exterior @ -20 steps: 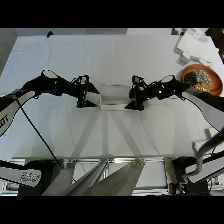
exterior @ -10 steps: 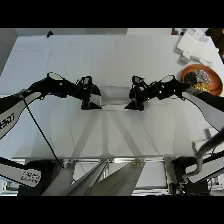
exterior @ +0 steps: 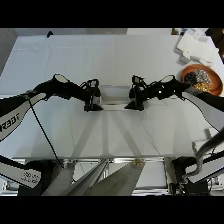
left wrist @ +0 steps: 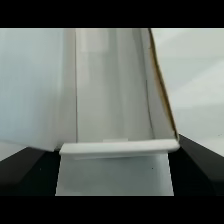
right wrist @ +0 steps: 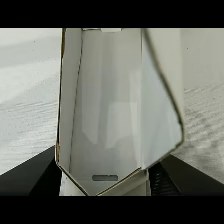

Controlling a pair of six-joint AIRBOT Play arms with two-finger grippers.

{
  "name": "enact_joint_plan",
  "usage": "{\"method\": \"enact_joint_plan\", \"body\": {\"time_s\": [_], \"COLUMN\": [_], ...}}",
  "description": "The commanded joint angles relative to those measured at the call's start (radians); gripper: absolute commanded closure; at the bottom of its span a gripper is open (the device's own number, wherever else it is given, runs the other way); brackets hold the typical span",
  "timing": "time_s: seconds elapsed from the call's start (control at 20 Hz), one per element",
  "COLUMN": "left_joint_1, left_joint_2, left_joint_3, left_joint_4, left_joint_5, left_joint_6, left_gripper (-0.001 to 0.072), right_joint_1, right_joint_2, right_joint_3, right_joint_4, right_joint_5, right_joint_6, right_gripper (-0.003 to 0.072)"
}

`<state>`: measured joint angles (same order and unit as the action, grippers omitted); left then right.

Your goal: Fold the box and place the chain.

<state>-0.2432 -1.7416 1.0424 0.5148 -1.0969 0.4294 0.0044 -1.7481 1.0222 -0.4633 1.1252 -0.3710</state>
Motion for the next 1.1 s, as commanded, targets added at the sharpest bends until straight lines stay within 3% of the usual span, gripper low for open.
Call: {"method": "enact_joint_plan", "body": {"time_s": [0.0, 1.05], "left_joint_1": [0.010, -0.014], "left_joint_2": [-0.003, -0.003], "left_joint_3": [0.000, 0.000], "left_joint_4": [-0.013, -0.005], "left_joint_5": [0.025, 0.061], "left_joint_6": [-0.011, -0.022], "left_gripper": [0.0012, 0.0013], "right_joint_1": [0.000, 0.000], "right_joint_2": [0.000, 0.000], "right_joint_3": [0.001, 0.001], "right_joint_4": [-0.001, 0.000], "right_joint_5": [0.001, 0.001], "right_joint_6": [0.000, 0.000], "right_gripper": [0.0230, 0.0230]}}
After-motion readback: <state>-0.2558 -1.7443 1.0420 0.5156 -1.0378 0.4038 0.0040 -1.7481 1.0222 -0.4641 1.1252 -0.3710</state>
